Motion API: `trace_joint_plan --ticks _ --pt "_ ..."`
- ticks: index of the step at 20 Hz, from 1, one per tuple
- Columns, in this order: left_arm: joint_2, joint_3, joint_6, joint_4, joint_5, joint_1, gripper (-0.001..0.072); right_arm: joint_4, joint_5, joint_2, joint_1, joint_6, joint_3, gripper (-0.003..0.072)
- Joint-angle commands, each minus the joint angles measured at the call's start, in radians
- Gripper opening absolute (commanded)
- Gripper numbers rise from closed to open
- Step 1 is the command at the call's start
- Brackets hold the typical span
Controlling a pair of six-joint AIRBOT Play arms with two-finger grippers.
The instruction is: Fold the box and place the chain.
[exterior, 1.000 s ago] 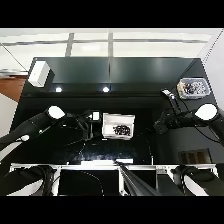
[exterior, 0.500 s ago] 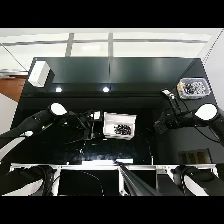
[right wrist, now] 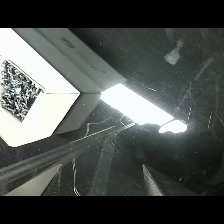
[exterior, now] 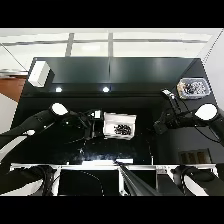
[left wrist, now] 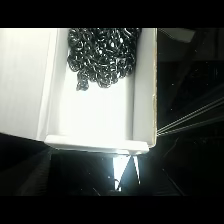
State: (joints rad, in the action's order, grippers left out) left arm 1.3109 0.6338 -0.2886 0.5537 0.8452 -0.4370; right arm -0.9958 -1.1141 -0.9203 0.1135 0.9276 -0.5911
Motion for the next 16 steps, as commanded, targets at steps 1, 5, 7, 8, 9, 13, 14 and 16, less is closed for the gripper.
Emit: trace_joint_plan --ticks 1,5,7,8,9,13,14,16 --pt "0.009 0.001 -0.004 -0.043 -0.012 -0.005 0.0687 0.000 0.000 -0.001 0.001 0.000 0.000 0.0581" --pt "0.017 0.001 -0.019 -0.041 -0.019 -0.052 0.0688 0.000 0.000 -0.001 0.001 0.000 0.000 0.0581" --pt "0.017 0.001 -0.006 -0.034 -0.046 -0.065 0.0688 0.000 0.000 -0.001 0.001 0.000 0.000 0.0581" --pt "0.017 0.001 0.011 -0.035 -0.066 -0.065 0.0687 0.000 0.000 -0.001 0.001 0.000 0.000 0.0581" --pt "0.017 0.001 0.020 -0.035 -0.077 -0.065 0.0686 0.000 0.000 -0.001 0.001 0.000 0.000 0.0581" --pt "0.017 0.001 0.028 -0.034 -0.082 -0.065 0.0397 0.010 0.038 -0.001 0.001 0.000 -0.001 0.0583" --pt "0.017 0.001 0.028 -0.034 -0.082 -0.065 0.0397 0.035 0.055 -0.001 0.001 0.000 -0.004 0.0597" --pt "0.017 0.001 0.028 -0.034 -0.082 -0.065 0.0398 0.130 0.103 -0.001 0.002 0.000 -0.033 0.0714"
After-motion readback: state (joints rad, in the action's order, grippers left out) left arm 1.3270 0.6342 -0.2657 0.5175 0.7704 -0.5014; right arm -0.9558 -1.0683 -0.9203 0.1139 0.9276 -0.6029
